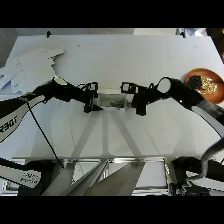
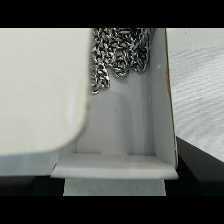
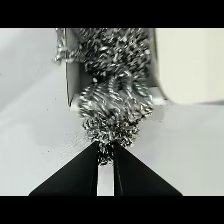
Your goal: Fold the box and place the chain.
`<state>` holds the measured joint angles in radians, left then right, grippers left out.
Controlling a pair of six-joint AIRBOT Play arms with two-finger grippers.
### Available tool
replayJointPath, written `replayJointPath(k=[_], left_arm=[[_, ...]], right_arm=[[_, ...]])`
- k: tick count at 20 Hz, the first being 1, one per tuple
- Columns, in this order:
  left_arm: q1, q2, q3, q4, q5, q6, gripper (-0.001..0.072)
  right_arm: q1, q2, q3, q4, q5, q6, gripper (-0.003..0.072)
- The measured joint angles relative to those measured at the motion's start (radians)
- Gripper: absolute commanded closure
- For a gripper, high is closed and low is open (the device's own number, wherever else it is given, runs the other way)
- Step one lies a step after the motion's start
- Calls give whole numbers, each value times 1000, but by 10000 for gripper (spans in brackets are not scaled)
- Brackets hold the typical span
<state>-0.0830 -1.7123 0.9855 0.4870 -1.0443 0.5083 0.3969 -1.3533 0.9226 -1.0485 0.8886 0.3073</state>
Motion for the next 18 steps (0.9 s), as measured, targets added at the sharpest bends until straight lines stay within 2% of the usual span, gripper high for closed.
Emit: replayJointPath(k=[3,7,13,18], left_arm=[[0,0,0,0,0,0,374],[0,0,0,0,0,0,374],[0,0,0,0,0,0,374],[0,0,0,0,0,0,374]], right_arm=[[0,94,0,40,-13,50,675],[0,155,12,193,-57,73,676],[29,159,27,424,-132,15,677],[77,101,29,463,-156,-20,676]])
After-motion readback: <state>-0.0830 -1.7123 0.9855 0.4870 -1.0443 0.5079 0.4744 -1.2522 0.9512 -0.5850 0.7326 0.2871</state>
